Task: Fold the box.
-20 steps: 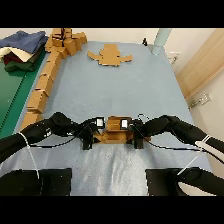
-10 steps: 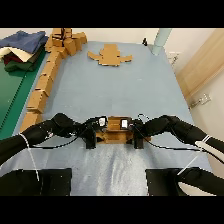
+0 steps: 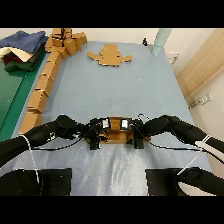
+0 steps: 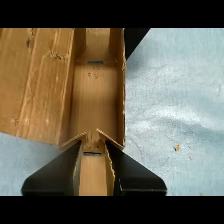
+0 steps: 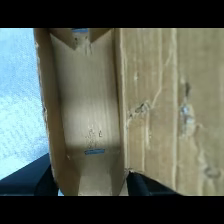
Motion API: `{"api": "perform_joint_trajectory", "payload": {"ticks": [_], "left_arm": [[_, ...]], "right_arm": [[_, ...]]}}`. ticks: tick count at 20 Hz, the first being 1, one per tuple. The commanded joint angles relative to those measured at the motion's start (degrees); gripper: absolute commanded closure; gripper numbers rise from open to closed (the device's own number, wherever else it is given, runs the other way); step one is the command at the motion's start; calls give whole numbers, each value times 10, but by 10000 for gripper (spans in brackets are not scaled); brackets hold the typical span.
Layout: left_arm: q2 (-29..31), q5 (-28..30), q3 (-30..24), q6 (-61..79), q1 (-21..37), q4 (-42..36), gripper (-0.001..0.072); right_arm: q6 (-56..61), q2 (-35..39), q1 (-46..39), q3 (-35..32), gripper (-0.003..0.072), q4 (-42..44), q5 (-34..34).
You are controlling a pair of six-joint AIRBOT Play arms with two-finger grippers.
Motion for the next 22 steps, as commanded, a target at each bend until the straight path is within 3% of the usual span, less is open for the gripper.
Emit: {"api": "perform_joint_trajectory", "payload": {"ticks": [1,4,5,6,7,14,15,16,17,20,22], "left_arm": [[-2,9,1,10,-4,-20,484],[-16,-15,0,8,-4,-25,478],[-19,-22,-2,8,-4,-26,397],[-20,-23,-3,8,-4,-26,254],[-19,-23,-5,8,-4,-25,205],[-19,-22,-6,-1,-4,-25,208],[-19,-22,-6,-8,-4,-24,303],[-16,-18,-5,-25,-3,-10,503],[-8,-10,-5,-49,-3,19,606],[44,0,-5,-207,5,159,606],[101,-14,-5,-400,25,291,697]], "right_arm": [[0,0,0,0,177,0,0],[0,0,0,0,176,0,0],[0,0,0,0,177,0,0],[0,0,0,0,177,0,0],[0,0,0,0,177,0,0],[0,0,0,0,177,0,0],[0,0,0,0,176,0,0],[0,0,0,0,177,0,0],[0,0,0,0,177,0,0],[0,0,0,0,176,0,0],[0,0,0,0,177,0,0]]}}
